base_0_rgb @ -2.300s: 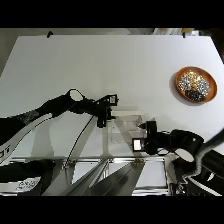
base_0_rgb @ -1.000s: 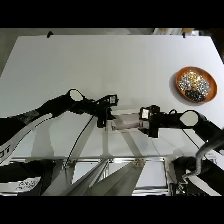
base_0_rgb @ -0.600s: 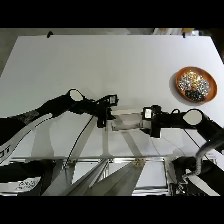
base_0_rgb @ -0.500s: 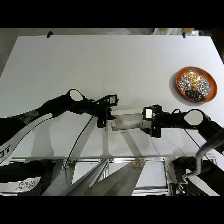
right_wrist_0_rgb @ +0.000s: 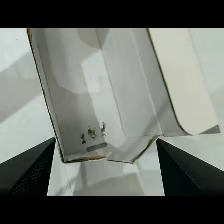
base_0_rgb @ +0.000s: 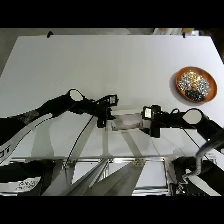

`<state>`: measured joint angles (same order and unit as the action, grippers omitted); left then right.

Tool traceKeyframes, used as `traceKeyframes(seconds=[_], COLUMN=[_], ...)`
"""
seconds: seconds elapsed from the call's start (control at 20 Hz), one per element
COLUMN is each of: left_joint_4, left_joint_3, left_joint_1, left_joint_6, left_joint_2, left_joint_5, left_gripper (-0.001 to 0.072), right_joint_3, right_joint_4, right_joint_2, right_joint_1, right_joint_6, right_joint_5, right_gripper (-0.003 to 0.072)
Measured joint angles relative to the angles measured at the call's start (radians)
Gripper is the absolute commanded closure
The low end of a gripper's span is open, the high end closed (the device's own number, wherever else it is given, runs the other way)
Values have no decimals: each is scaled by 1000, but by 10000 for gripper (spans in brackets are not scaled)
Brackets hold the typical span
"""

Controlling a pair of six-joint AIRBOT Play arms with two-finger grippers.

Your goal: Fold the box and place the chain.

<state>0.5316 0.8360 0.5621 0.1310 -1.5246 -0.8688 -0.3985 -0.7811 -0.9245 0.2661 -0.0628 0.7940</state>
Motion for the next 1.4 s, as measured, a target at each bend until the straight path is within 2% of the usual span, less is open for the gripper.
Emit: traceKeyframes(seconds=[0.3,0.5,0.7,1.15,1.3,1.35,1.4], left_joint_4=[0,0,1,1,0,0,0], left_joint_3=[0,0,0,0,0,0,0], left_joint_1=[0,0,0,0,0,0,0], left_joint_6=[0,0,0,0,0,0,1], left_joint_2=[0,0,0,0,0,0,0], left_joint_5=[0,-1,-1,0,0,0,-1], left_gripper=[699,699,699,699,699,699,699], right_joint_3=[0,0,0,0,0,-1,-1], right_joint_4=[33,106,153,152,151,150,149], right_joint_2=[-74,-122,-164,-196,-216,-223,-229], right_joint_1=[0,0,-1,0,0,0,0], right_joint_6=[-53,-144,-191,-208,-219,-226,-232], right_joint_5=[-3,-6,2,29,29,27,26], right_gripper=[-6,-4,31,32,74,145,164])
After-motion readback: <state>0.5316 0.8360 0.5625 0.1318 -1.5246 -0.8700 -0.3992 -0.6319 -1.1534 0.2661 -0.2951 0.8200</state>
